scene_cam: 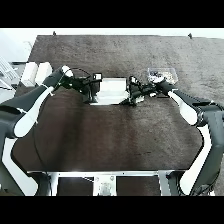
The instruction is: Fold the box and place the chain.
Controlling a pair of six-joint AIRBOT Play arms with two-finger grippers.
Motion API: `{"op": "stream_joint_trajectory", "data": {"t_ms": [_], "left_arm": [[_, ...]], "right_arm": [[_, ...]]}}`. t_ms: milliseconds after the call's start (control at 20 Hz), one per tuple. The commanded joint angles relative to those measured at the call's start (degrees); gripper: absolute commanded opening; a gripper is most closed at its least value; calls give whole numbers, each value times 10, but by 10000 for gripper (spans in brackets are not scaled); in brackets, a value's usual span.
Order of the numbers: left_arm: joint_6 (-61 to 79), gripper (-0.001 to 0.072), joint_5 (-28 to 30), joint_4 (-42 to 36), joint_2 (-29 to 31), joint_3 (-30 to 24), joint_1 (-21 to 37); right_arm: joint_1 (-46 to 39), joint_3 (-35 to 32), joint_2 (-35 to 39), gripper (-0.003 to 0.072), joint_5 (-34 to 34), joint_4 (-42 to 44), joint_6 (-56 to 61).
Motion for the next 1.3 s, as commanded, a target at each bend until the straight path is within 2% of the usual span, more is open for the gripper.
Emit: {"op": "stream_joint_trajectory", "data": {"t_ms": [0, 50, 100, 150, 200, 350, 400, 450, 650, 700, 950, 1200, 1250], "left_arm": [[0, 692, 7, 0, -4, 0, -4], [0, 692, 7, 0, -4, 0, -4], [0, 658, 7, 0, -4, 0, -5], [3, 485, 5, 0, -4, 0, -5], [7, 464, 4, -3, -4, 0, -5], [7, 461, 7, -9, -4, 0, -5], [7, 335, 7, -9, -4, 0, -5], [8, 302, 7, -10, -4, 0, -5], [9, 284, 7, -25, -4, 0, -5], [11, 189, 6, -28, -4, 0, -5], [22, 179, 20, -43, -5, 0, -21], [43, 195, 23, -100, -5, 0, -24], [48, 416, 21, -102, -5, 0, -24]], "right_arm": [[0, 0, 0, 590, 0, 0, 0], [0, 0, 0, 590, 0, 0, 0], [0, 0, 0, 590, 0, 0, 0], [0, 0, 0, 590, 0, 0, 0], [0, 0, 0, 590, 0, 0, 0], [0, 0, 0, 590, 0, 0, 0], [0, 0, 0, 590, 0, 0, 0], [0, 0, 0, 590, 0, 0, 0], [0, 0, 0, 590, 0, 0, 0], [0, 0, 0, 590, 0, 0, 0], [0, 0, 0, 590, 0, 0, 0], [0, 0, 0, 590, 0, 0, 0], [0, 0, 0, 590, 0, 0, 0]]}}
